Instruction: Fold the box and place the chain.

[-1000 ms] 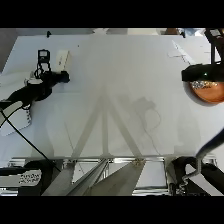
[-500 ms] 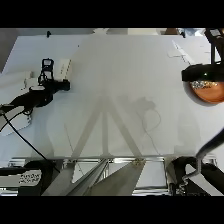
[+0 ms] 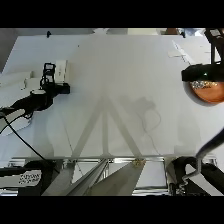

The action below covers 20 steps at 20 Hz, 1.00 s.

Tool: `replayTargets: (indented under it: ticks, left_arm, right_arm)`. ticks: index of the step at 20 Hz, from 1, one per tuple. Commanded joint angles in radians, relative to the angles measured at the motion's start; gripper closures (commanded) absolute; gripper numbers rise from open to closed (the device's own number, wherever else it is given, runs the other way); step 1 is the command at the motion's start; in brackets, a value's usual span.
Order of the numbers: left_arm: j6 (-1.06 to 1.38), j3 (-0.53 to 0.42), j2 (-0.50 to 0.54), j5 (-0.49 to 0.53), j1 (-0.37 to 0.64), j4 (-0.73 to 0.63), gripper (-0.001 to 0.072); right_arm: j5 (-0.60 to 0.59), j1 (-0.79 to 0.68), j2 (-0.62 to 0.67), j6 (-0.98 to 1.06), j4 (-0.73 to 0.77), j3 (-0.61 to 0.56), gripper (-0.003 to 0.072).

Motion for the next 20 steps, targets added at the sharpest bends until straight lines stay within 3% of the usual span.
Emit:
replayTargets:
  ticks: [1,13,20]
  left_arm:
    - [-0.001,0.000,0.036,0.002,0.000,-0.005,0.0100]
    - [-0.002,0.000,0.383,-0.040,-0.002,-0.005,0.0100]
    - [-0.004,0.000,0.483,-0.132,-0.002,-0.005,0.0101]
  right_arm:
    - [0.001,0.000,0.001,0.000,0.000,0.001,0.0673]
    - [0.000,0.000,0.001,0.000,0.000,0.001,0.0673]
    - [0.000,0.000,0.001,0.000,0.000,0.001,0.0673]
